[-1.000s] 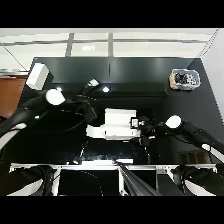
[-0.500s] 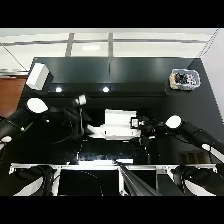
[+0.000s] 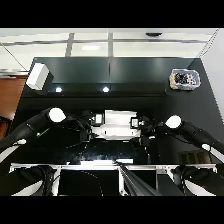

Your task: Fold the box and place the chain.

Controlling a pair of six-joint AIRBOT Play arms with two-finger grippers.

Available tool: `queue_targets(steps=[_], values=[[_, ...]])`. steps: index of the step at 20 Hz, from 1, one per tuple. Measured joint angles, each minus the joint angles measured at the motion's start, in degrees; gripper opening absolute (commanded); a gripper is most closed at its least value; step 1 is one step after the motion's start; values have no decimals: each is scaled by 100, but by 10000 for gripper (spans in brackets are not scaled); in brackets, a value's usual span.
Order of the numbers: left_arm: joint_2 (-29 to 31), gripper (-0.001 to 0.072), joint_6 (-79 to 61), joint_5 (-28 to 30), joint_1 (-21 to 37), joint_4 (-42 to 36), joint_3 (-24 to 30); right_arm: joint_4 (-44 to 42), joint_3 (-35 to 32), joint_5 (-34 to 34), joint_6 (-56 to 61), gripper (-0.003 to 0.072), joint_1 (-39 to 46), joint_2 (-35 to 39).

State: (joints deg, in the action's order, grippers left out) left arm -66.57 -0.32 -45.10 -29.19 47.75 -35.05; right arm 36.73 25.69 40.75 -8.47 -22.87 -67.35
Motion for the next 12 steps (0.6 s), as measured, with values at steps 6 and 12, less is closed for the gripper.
queue_targets(steps=[6, 12], values=[[-116, 136, -79, 111, -310, -492, 0, 0, 0, 0, 0, 417, 0, 0], [-214, 137, -81, 208, -415, -1137, 0, 0, 0, -2, 0, 417, 0, 0]])
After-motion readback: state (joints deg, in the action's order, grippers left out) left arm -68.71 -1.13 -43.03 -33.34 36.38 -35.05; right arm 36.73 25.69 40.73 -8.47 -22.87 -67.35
